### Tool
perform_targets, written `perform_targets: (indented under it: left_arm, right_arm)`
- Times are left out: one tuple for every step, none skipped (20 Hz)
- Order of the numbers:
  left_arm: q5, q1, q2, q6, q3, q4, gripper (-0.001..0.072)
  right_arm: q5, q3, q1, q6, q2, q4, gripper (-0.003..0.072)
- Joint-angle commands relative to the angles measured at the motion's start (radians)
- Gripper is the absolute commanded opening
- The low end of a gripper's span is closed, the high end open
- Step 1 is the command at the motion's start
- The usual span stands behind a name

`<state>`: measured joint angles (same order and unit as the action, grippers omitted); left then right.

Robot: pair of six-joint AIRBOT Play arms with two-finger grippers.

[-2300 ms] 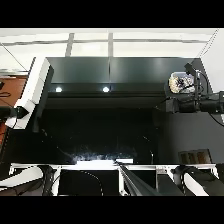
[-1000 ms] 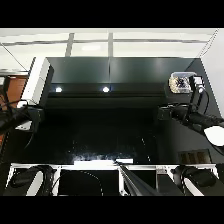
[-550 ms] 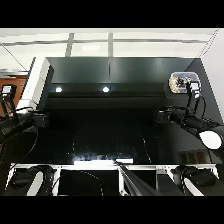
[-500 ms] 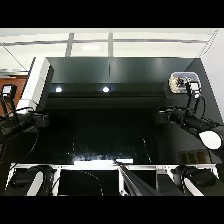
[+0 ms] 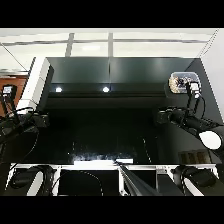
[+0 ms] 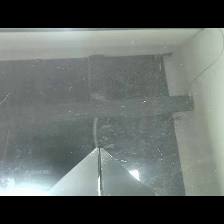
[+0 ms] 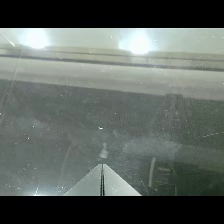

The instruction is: Fold the box and place the chain.

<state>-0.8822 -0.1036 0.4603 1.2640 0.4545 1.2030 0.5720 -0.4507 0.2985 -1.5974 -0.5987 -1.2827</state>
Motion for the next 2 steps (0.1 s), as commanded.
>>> perform_targets:
  left_arm:
    - [0.000,0.000,-0.001,0.000,-0.001,0.000,0.0030]
    - [0.000,0.000,-0.001,0.000,-0.001,0.000,0.0030]
  right_arm:
    - [0.000,0.000,0.001,0.000,0.000,0.000,0.0017]
    - [0.000,0.000,0.001,0.000,0.000,0.000,0.0017]
